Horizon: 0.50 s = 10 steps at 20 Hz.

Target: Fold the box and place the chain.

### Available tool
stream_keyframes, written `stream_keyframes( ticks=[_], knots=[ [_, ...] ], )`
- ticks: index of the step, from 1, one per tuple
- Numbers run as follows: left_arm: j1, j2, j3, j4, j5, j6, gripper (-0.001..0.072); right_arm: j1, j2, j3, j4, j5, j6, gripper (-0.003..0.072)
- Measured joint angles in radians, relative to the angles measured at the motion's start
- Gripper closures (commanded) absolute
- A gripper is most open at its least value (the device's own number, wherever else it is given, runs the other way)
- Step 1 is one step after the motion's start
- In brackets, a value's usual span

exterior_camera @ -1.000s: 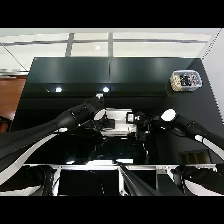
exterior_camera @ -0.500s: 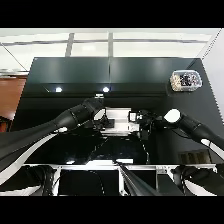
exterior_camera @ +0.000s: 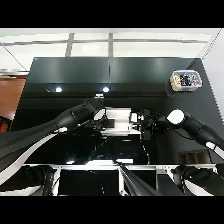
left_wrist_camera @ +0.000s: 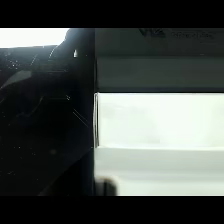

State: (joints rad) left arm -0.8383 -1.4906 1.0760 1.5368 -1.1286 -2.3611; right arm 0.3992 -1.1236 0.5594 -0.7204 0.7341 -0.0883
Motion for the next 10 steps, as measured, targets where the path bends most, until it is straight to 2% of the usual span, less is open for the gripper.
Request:
stream_keyframes(
  ticks=[6, 10],
  knots=[
    [0.000, 0.000, 0.000, 0.000, -0.001, 0.000, 0.0684, 0.008, -0.045, 0.000, 0.179, -0.013, 0.003, 0.0561],
    [0.000, 0.000, 0.000, 0.000, -0.001, 0.000, 0.0683, 0.013, -0.059, 0.000, 0.232, -0.025, 0.003, 0.0562]
  ],
)
